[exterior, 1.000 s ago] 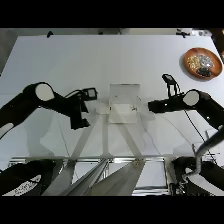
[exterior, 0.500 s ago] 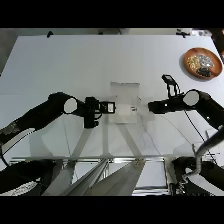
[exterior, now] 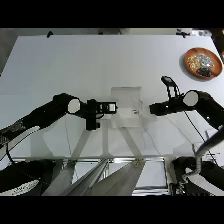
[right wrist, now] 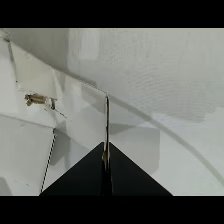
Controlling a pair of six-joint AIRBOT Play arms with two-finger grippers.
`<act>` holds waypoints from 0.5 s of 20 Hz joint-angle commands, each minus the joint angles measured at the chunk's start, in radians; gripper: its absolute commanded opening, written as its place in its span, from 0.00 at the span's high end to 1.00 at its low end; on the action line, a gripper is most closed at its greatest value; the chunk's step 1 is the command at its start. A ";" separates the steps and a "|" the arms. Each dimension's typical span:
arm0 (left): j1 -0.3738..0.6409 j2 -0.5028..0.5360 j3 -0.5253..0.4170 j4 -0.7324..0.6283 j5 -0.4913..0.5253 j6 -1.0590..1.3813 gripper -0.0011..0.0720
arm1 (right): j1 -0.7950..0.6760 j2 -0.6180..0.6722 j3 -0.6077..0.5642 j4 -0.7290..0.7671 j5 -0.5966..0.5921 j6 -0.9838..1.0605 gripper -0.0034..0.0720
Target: Fold the box and place the chain.
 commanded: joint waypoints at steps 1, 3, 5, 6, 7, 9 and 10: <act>-0.001 -0.001 0.000 -0.006 -0.018 -0.029 0.03 | 0.001 0.000 0.000 -0.011 0.006 0.001 0.94; -0.001 -0.001 0.000 -0.013 -0.013 -0.072 0.03 | 0.001 -0.001 0.000 -0.011 0.007 0.001 0.94; -0.001 0.006 0.000 -0.029 -0.014 -0.118 0.03 | 0.001 -0.001 0.000 -0.011 0.007 0.001 0.94; -0.001 0.016 0.000 -0.030 -0.013 -0.131 0.03 | 0.001 -0.001 0.000 -0.011 0.007 0.001 0.94; -0.001 0.030 0.000 -0.031 -0.012 -0.132 0.04 | 0.001 0.000 0.000 -0.011 0.006 0.001 0.94; 0.000 0.072 0.000 -0.031 -0.003 -0.132 0.04 | 0.001 0.000 0.000 -0.011 0.000 0.001 0.94; 0.001 0.099 0.000 -0.031 0.000 -0.132 0.04 | 0.001 -0.001 0.000 -0.011 -0.005 0.001 0.94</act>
